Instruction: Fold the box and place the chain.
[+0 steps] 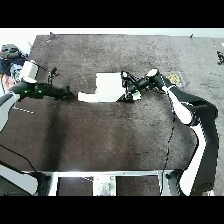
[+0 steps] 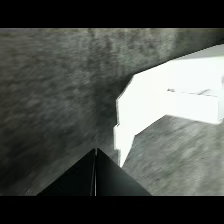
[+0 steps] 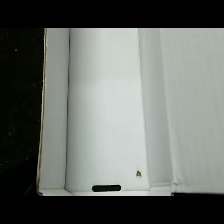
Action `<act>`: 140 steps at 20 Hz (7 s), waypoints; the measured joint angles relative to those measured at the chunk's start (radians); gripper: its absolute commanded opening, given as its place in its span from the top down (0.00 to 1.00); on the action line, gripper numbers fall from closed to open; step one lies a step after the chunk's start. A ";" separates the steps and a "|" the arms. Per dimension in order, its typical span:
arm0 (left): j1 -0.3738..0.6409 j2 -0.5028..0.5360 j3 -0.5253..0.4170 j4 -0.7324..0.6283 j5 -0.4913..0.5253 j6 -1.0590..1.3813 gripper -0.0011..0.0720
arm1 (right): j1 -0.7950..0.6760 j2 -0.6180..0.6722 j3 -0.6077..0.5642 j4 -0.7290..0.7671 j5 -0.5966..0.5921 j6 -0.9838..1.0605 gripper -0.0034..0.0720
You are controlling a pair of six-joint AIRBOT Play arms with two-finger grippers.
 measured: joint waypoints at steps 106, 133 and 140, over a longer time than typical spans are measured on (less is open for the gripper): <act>-0.599 -0.220 0.792 0.970 -0.313 -0.886 0.39 | 0.001 0.000 0.000 0.000 0.000 0.000 0.25; -0.245 0.164 0.046 -0.154 0.279 0.676 0.42 | 0.001 0.000 0.000 0.000 0.000 0.000 0.25; -0.159 -0.012 0.218 -0.246 0.041 0.860 0.42 | 0.001 0.000 0.000 0.000 0.000 0.000 0.25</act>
